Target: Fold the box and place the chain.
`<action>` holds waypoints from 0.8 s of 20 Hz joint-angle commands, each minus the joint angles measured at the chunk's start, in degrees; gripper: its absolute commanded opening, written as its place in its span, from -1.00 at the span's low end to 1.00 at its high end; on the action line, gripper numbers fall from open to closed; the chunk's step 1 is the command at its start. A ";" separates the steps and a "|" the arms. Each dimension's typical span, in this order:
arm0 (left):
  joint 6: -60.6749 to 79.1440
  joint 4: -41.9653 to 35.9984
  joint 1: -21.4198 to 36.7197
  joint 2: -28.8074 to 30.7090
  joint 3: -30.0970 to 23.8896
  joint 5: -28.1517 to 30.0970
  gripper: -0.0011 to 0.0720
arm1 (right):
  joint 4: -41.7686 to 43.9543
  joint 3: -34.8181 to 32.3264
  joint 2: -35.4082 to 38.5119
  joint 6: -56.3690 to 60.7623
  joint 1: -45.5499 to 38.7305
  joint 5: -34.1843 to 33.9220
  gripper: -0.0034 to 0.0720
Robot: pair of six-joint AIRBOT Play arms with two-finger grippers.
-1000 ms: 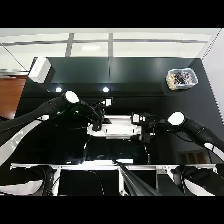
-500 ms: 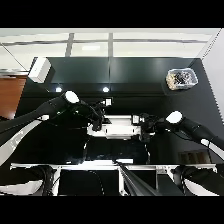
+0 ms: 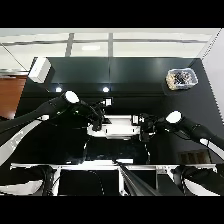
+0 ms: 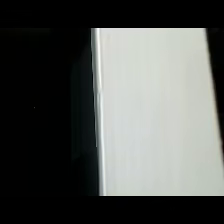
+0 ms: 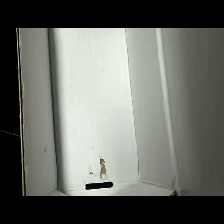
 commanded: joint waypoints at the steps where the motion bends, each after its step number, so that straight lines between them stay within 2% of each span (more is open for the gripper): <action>1: 0.02 0.00 -0.04 -0.02 0.02 0.07 -0.90 | -0.09 -0.04 -0.04 -0.07 0.00 -0.15 0.97; 7: 0.02 0.00 -0.04 -0.02 0.02 0.00 -0.90 | -2.99 -0.04 -0.04 0.66 -0.24 0.87 0.97; 16: 0.04 0.00 -0.04 -0.02 0.02 0.04 -0.90 | -2.43 -0.04 -0.07 0.63 -0.57 1.33 0.97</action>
